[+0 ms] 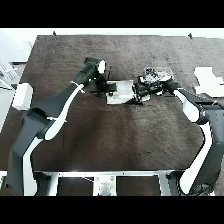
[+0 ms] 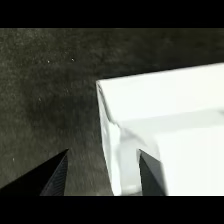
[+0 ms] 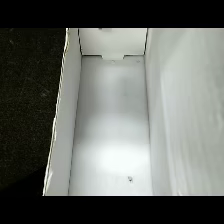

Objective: Fold the box and place the chain.

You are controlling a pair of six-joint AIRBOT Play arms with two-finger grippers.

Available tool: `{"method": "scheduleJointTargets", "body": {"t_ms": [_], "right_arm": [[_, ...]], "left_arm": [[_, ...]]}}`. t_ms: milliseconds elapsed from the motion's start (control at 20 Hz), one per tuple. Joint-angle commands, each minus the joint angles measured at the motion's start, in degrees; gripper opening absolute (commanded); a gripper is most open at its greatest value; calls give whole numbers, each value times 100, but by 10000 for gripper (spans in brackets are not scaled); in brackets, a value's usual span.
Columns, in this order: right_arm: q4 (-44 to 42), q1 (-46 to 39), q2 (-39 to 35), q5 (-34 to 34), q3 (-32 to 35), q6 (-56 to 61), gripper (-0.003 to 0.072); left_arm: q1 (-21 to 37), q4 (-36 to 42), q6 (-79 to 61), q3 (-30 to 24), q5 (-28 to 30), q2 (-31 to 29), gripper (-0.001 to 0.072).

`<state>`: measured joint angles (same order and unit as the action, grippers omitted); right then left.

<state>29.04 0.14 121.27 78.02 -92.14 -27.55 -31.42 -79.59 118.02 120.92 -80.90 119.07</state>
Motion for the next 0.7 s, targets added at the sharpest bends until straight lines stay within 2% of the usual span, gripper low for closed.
{"method": "scheduleJointTargets", "body": {"t_ms": [0,150,300,400,500,600,650], "right_arm": [[-9,4,-2,7,0,7,587],[-9,2,-2,4,0,7,587],[-9,4,-2,7,0,7,587],[-9,4,-2,7,0,7,588],[-9,2,-2,7,0,7,587],[-9,2,-2,7,0,7,588],[-9,2,-2,7,0,7,587]], "left_arm": [[98,442,-450,-2,-201,-350,489],[289,813,-1397,-11,-391,-730,488],[498,761,-3582,-94,-442,-979,488],[656,940,-5097,-258,-271,-986,487],[745,990,-7276,-535,-92,-984,487],[846,1034,-8102,-828,236,-975,489],[905,1126,-8612,-933,289,-957,517]]}}
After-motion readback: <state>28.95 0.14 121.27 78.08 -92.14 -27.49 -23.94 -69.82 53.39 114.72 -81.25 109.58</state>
